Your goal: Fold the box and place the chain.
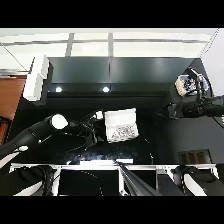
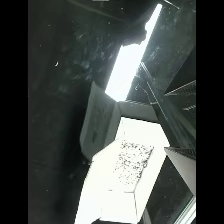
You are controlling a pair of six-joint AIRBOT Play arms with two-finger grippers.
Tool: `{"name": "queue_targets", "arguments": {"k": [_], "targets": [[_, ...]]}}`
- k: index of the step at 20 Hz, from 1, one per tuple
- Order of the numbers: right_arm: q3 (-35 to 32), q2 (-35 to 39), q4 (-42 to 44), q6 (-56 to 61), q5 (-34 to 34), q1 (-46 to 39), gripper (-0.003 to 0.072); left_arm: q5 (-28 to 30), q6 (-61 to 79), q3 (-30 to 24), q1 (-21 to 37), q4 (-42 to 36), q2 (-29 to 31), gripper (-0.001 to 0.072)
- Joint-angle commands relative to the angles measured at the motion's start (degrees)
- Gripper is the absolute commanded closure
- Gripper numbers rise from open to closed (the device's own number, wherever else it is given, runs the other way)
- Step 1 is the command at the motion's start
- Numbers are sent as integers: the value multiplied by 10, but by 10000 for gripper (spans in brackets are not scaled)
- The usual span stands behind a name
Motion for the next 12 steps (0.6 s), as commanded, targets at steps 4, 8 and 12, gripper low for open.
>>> {"name": "queue_targets", "arguments": {"k": [4,8,12], "targets": [[1,0,-4,-1,-2,0,311,77,61,-10,-61,-45,-16,-1],[0,0,-4,-5,-2,0,310,83,61,-10,-60,-45,-16,-1],[0,0,-4,-8,-2,0,310,88,61,-10,-61,-50,-16,-1]]}}
